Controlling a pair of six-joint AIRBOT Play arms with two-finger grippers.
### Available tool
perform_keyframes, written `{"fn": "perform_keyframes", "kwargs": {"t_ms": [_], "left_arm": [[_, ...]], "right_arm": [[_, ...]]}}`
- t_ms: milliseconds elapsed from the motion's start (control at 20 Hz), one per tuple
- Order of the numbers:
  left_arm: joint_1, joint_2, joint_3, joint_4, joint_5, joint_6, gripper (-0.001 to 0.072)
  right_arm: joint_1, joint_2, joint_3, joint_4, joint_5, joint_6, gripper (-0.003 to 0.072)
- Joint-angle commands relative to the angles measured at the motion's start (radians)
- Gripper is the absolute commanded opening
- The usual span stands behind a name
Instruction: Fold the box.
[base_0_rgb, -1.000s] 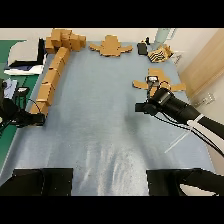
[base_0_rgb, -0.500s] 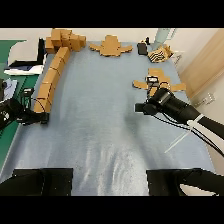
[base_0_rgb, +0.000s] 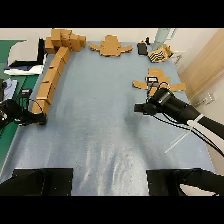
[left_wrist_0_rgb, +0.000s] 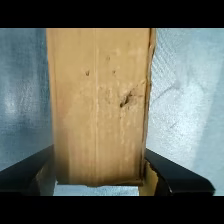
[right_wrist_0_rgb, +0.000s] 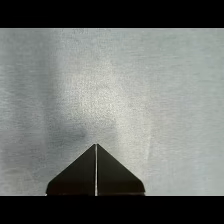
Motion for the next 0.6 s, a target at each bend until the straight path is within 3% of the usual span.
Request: {"fn": "perform_keyframes", "kwargs": {"t_ms": [0,250,550], "left_arm": [[0.009,-0.019,0.0,-0.002,-0.033,0.003,0.071],[0.009,-0.028,0.024,0.012,-0.138,-0.005,0.0711],[0.009,-0.028,0.225,0.051,-0.552,-0.053,0.071]], "right_arm": [[0.0,0.0,0.0,0.013,0.0,-0.005,0.0003],[0.0,0.0,0.0,0.029,0.0,-0.023,0.0003],[0.0,0.0,0.0,0.032,0.0,-0.03,0.0003]]}}
